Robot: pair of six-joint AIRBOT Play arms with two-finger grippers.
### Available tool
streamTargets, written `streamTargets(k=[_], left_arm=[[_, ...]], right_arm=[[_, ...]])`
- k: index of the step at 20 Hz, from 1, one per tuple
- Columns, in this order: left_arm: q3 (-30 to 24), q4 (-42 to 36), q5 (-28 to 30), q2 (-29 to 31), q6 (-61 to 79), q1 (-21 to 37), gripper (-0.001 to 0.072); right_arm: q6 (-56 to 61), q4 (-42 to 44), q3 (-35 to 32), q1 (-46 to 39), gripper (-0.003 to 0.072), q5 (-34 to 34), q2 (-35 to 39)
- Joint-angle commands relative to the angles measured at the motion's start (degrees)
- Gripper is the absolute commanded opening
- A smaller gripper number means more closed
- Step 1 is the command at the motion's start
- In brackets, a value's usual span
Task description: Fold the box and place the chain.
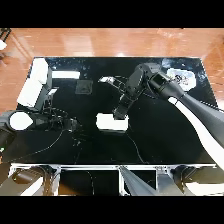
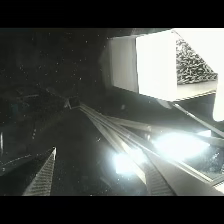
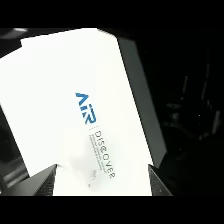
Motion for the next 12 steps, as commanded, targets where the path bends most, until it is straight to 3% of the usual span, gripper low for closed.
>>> streamTargets(k=[1, 7, 12], left_arm=[[-0.04, 0.07, 0.55, -0.11, 0.0, 0.0, 0.0631], [-0.04, 0.28, 0.87, -0.11, 0.0, 0.0, 0.0631], [-0.04, 1.79, 0.37, -0.11, -0.76, 0.02, 0.0631]], right_arm=[[0.07, -2.01, -0.17, 0.66, 0.0703, -1.09, 0.33], [3.34, -4.98, -0.44, 1.7, 0.0703, -3.26, 4.79], [7.17, -9.31, -3.61, 6.01, 0.0702, 0.72, 4.87]])
